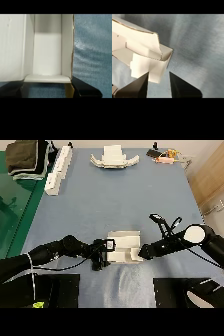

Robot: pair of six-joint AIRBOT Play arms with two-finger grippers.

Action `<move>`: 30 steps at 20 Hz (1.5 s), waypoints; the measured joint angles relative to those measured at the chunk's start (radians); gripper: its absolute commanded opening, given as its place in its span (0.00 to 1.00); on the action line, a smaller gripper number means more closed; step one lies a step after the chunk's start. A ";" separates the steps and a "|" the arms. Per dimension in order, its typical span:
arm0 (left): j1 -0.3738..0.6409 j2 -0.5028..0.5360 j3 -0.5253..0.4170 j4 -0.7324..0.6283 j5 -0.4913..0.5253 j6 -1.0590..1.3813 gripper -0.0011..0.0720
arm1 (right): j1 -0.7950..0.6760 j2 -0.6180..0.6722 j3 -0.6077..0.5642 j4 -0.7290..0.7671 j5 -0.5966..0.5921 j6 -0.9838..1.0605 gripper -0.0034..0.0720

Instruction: Fold the box.

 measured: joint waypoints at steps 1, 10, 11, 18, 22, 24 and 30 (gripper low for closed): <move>0.000 0.000 0.000 0.000 0.000 0.000 0.66 | 0.018 -0.019 0.001 0.001 -0.010 0.000 0.60; 0.000 0.000 0.000 0.000 0.000 0.000 0.66 | 0.300 -0.220 0.142 -0.310 -0.048 0.388 0.58; 0.000 0.000 0.000 0.000 0.000 0.000 0.66 | 0.333 -0.238 0.161 -0.360 -0.041 0.461 0.58; 0.000 0.000 0.000 0.000 0.000 0.000 0.66 | 0.464 -0.341 0.222 -0.519 -0.012 0.786 0.43; 0.000 0.000 0.000 0.000 0.000 0.000 0.66 | 0.480 -0.362 0.228 -0.540 0.005 0.868 0.05; 0.000 0.000 0.000 -0.001 0.000 -0.004 0.66 | 0.483 -0.369 0.230 -0.547 0.003 0.889 0.05; 0.000 0.000 0.000 0.000 0.000 0.001 0.66 | 0.486 -0.379 0.229 -0.522 -0.009 0.896 0.57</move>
